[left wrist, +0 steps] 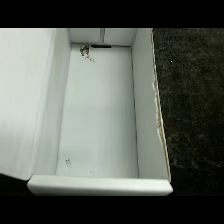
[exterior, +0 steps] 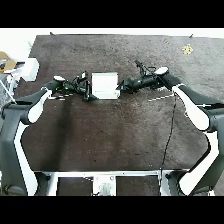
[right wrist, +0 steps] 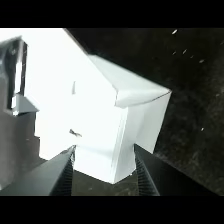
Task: Fold the box and place the chain.
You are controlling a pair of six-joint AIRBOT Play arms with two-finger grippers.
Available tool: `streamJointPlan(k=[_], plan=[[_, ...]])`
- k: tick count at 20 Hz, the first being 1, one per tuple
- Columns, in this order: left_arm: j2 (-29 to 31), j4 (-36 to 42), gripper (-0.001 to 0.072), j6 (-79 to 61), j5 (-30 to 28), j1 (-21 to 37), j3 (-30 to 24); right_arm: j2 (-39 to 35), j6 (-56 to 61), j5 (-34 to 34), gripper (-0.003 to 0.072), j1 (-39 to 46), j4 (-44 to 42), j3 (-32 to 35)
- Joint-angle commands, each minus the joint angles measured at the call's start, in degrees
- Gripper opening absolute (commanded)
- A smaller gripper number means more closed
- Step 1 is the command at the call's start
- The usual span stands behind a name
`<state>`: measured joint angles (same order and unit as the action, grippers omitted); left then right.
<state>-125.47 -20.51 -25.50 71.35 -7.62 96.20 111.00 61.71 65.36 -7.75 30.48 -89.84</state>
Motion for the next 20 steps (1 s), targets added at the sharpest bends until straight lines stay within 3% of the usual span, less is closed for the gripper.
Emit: streamJointPlan(k=[1,9,12,17,20], plan=[[0.0,-0.02,0.0184,-0.02,-0.02,0.04,0.04,0.04,5.66,-1.55,0.0418,-2.05,7.26,-2.21],[0.0,-0.02,0.0184,-0.02,-0.02,0.04,0.04,0.09,13.44,-8.81,0.0419,-7.28,15.78,-4.02],[0.0,-0.02,0.0184,0.0,0.0,0.04,0.04,0.11,20.68,-10.84,0.0419,-9.07,24.24,-4.24],[0.0,-0.02,0.0184,0.0,0.0,0.04,0.04,0.59,32.5,-6.91,0.0416,-12.22,40.44,-10.21],[0.0,-0.02,0.0184,-0.02,0.0,0.04,0.04,3.28,37.31,0.37,0.0415,-15.61,49.88,-17.99]])
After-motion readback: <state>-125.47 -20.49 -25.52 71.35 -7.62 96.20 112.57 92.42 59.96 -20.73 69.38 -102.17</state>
